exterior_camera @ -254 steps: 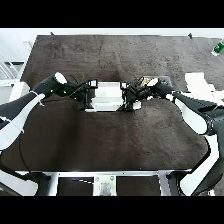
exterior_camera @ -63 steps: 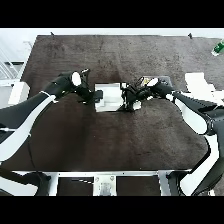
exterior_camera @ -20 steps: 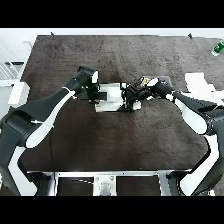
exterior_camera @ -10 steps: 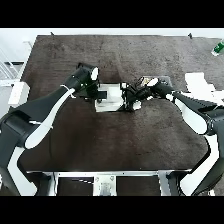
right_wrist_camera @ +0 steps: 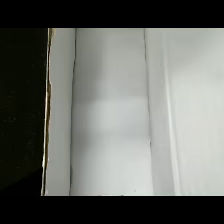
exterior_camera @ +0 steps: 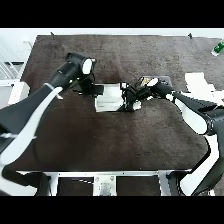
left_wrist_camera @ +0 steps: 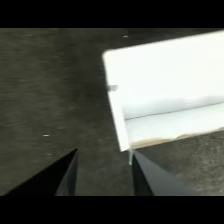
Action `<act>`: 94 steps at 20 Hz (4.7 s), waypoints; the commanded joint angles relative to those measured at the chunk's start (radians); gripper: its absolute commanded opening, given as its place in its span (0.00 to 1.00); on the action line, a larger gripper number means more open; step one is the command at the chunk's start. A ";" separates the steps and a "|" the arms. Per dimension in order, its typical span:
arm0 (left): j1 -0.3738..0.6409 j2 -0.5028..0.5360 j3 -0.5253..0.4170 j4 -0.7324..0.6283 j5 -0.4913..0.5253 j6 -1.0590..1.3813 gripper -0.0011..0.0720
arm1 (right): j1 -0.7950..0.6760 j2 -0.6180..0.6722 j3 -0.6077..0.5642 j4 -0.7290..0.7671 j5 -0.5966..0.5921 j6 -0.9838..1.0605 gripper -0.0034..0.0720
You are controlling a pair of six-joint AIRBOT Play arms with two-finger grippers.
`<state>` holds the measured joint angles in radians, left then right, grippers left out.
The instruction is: Fold the box and place the chain.
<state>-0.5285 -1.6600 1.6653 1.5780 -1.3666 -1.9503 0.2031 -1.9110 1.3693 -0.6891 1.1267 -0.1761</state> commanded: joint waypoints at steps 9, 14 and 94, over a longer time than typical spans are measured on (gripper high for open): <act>0.222 0.483 -0.696 -0.256 0.603 0.486 0.50 | 0.001 -0.001 0.000 0.000 0.000 0.000 0.71; 0.277 0.488 -0.721 -0.331 0.610 0.617 0.50 | 0.001 -0.001 0.000 0.000 0.000 0.000 0.71; 0.296 -0.197 -0.338 -0.978 0.387 2.292 0.99 | 0.000 -0.001 0.000 0.000 0.000 0.000 0.71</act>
<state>-0.2276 -1.8553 1.3273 0.6003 -1.0100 0.3374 0.2031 -1.9110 1.3693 -0.6884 1.1267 -0.1749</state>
